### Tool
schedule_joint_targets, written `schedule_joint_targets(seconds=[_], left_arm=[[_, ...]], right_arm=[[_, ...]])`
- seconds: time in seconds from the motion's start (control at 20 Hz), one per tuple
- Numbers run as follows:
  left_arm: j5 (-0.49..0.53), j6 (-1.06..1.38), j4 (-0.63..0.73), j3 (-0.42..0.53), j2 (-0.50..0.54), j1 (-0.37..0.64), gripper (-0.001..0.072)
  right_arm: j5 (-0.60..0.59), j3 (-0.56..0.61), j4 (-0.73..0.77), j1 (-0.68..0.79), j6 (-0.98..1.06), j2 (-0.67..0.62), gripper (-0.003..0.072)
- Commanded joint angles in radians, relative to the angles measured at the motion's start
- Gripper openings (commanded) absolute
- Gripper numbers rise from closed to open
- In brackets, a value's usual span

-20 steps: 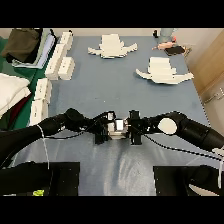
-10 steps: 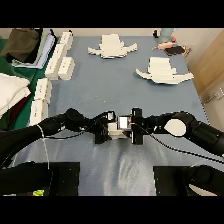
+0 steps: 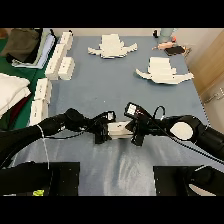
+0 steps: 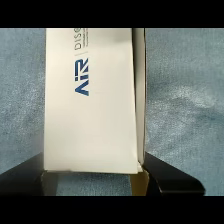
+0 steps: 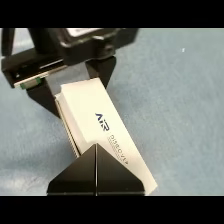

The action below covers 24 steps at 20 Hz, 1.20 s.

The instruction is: Fold the box.

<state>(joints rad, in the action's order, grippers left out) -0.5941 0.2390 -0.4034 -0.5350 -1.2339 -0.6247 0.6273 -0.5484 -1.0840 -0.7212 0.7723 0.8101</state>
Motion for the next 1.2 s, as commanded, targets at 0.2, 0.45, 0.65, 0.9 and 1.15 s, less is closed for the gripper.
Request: schedule_joint_targets(seconds=[0.2, 0.45, 0.65, 0.9, 1.15], left_arm=[[0.0, 0.0, 0.0, 0.0, 0.0, 0.001, 0.0367], [0.0, 0.0, 0.0, 0.0, 0.0, 0.001, 0.0367], [0.0, 0.0, 0.0, 0.0, 0.0, 0.001, 0.0367], [0.0, 0.0, 0.0, 0.0, 0.0, 0.001, 0.0368], [0.0, 0.0, 0.0, 0.0, 0.0, 0.001, 0.0367]], right_arm=[[-0.215, 0.158, 0.192, 0.003, 0.047, -0.089, 0.0001], [-0.268, 0.199, 0.211, 0.002, 0.047, -0.09, 0.0002], [-0.322, 0.239, 0.237, -0.037, 0.047, -0.087, 0.0001], [-0.383, 0.292, 0.266, -0.077, 0.047, -0.086, 0.0001], [-0.388, 0.323, 0.275, -0.077, 0.047, -0.086, 0.0001]])
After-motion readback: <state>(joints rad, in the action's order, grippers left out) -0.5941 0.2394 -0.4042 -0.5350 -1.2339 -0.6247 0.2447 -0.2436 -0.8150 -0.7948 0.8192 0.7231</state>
